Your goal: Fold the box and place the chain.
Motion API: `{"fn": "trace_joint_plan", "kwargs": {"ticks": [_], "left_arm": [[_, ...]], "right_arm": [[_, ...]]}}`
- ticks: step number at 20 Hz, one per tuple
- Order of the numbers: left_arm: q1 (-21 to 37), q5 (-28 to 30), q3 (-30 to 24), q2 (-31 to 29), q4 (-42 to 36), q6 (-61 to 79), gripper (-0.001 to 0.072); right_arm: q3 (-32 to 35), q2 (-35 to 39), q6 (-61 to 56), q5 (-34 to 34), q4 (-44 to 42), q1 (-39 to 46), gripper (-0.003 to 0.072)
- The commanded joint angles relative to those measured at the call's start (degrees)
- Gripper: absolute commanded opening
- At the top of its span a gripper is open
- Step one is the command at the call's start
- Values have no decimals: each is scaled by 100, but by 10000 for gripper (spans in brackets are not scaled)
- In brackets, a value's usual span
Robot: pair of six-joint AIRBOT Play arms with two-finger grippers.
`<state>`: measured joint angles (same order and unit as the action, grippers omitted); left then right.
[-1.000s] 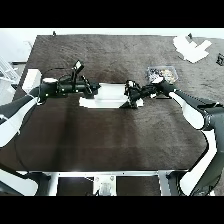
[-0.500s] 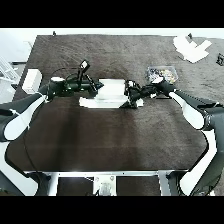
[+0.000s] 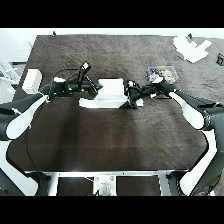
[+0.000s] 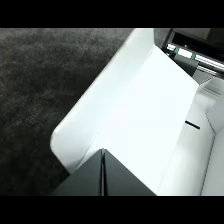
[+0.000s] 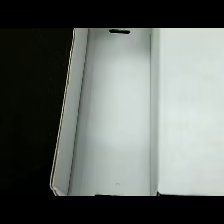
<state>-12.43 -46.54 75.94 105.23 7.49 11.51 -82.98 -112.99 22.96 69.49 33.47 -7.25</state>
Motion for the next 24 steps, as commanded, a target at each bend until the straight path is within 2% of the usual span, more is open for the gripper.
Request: {"fn": "trace_joint_plan", "kwargs": {"ticks": [1, 8, 12, 15, 19, 21, 23, 24], "left_arm": [[-7, -37, 7, 52, 109, -94, 21], [-7, 153, 7, 66, 573, -164, 21], [-7, 181, 9, 63, 579, -133, 21], [-4, -55, 138, 57, 540, -52, 21], [22, -793, 420, -61, 619, -50, 24], [129, -909, 424, -286, 859, -46, 444], [315, -1154, 426, -494, 1458, -55, 441], [400, -1331, 426, -584, 1849, -55, 509]], "right_arm": [[0, -2, -2, 2, 2, -7, 592], [0, -2, 0, 2, 2, -4, 592], [0, -2, 0, 0, 2, -4, 592], [0, -2, 0, 0, 2, -4, 592], [0, -2, -2, 2, 2, -4, 592], [0, -2, -2, 2, 2, -4, 592], [0, -2, -2, 0, 2, -4, 592], [0, -2, -2, 0, 2, -4, 592]]}}
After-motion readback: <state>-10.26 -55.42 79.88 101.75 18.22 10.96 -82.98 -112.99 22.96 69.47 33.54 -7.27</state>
